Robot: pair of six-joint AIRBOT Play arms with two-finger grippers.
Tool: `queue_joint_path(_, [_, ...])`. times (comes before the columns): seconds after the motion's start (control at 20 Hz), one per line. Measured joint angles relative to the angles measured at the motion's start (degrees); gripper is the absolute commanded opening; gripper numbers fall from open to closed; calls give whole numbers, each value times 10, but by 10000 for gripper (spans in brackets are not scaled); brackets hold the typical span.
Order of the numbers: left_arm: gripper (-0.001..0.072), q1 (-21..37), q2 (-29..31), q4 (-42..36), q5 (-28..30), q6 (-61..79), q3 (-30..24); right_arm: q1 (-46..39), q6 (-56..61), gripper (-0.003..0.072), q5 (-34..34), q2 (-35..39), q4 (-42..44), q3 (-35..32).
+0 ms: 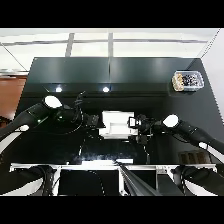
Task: Fold the box and place the chain.
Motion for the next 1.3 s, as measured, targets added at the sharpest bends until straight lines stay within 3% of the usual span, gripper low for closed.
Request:
queue_joint_path(0.75, [481, -79, 0, 97, 71, -149, 34, 0, 0, 309, 0, 0, 0, 0])
queue_joint_path(1.3, [481, -129, -21, 196, 79, -265, 70, 0, 0, 308, 0, 0, 0, 0])
